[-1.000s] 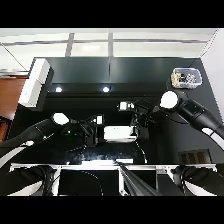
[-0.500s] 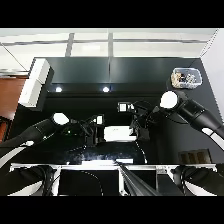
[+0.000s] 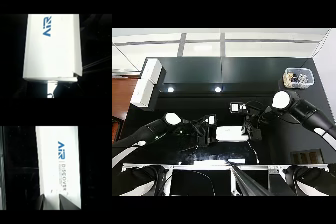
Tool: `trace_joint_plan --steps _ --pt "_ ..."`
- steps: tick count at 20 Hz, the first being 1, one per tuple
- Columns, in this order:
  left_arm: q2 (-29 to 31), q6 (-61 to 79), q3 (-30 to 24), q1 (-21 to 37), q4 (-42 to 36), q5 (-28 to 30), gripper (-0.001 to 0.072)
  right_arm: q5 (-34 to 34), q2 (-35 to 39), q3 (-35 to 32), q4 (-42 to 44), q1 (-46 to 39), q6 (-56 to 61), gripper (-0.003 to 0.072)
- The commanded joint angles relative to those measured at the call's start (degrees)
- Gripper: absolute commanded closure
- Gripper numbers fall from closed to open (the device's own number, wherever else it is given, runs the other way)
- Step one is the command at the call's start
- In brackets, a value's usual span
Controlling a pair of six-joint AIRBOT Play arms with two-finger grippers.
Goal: Fold the box and place the chain.
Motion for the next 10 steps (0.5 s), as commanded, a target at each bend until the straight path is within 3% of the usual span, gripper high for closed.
trace_joint_plan --steps 1,10 --pt "0.0 0.0 0.0 0.0 0.0 0.0 0.0246 -0.1 0.0 0.0 -0.1 0.1 0.2 0.0505" --pt "0.0 0.0 0.0 0.0 0.0 0.0 0.0246 -0.1 0.0 0.0 0.1 0.1 1.0 0.0507"
